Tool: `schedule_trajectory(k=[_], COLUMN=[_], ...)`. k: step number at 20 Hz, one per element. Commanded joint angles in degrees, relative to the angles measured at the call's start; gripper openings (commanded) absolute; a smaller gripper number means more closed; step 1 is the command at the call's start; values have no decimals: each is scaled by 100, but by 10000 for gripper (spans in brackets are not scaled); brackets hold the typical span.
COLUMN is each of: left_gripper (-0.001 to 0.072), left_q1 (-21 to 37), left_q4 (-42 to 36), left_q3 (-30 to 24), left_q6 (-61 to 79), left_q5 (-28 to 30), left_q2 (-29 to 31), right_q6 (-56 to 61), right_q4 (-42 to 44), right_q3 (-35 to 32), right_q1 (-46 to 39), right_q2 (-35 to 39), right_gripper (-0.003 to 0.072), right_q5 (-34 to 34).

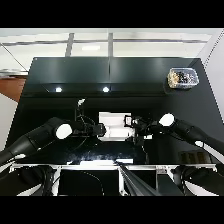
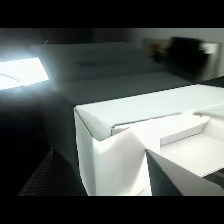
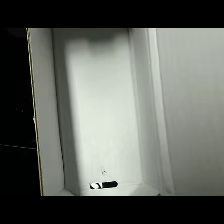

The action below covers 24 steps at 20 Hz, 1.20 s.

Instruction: Fold the box and place the chain.

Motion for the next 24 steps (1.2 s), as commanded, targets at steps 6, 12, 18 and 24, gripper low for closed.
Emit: schedule_trajectory(k=[6,12,18,24], left_gripper=[550,384,332,331], left_q1=[-737,-758,-761,-767], left_q4=[1541,1832,1915,1906], left_q3=[1222,1790,1810,1812], left_q6=[-1742,-1943,-2212,-2350], left_q5=[-1543,-2046,-2046,-1996], left_q2=[-1003,-1399,-1423,-1545], right_q6=[2,2,0,0], right_q4=[0,0,0,-2], right_q3=[2,2,2,2], right_q1=[0,0,0,0], right_q2=[0,0,0,0], right_gripper=[470,470,470,470], right_q5=[2,0,-2,-2])
